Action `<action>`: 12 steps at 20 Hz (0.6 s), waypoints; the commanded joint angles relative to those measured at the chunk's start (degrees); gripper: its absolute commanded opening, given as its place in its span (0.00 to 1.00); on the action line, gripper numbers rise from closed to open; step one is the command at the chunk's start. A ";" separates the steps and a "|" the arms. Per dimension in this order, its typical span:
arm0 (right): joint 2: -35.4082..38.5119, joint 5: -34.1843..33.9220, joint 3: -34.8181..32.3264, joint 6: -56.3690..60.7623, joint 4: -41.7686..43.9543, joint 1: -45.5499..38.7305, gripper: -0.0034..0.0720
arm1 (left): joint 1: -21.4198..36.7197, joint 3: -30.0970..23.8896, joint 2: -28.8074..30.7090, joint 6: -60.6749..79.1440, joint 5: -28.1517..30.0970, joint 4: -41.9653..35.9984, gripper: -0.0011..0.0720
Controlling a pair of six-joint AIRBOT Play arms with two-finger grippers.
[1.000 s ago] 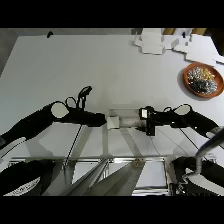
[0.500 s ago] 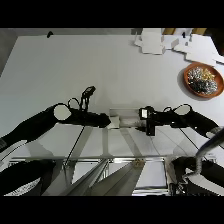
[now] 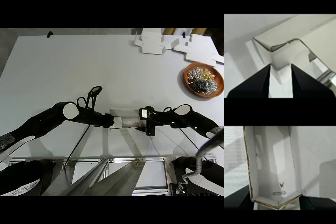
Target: Fold the box and place the chain.
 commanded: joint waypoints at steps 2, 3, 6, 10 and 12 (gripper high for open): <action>0.02 0.02 0.02 0.00 0.02 0.02 0.41 | -1.99 4.37 -1.20 -12.44 -3.69 11.19 0.42; 0.02 0.02 0.00 0.00 0.02 0.02 0.41 | -2.60 5.49 -2.03 -14.45 -4.52 12.35 0.42; 0.02 0.02 0.00 0.00 0.02 0.02 0.41 | -4.94 9.97 -6.43 -18.99 -8.87 15.91 0.42; 0.02 0.02 0.00 0.00 0.02 0.02 0.41 | -7.21 15.10 -10.49 -28.09 -13.84 22.71 0.42; 0.00 0.04 0.02 0.00 0.00 0.02 0.41 | -8.15 16.41 -11.26 -33.27 -14.62 25.44 0.42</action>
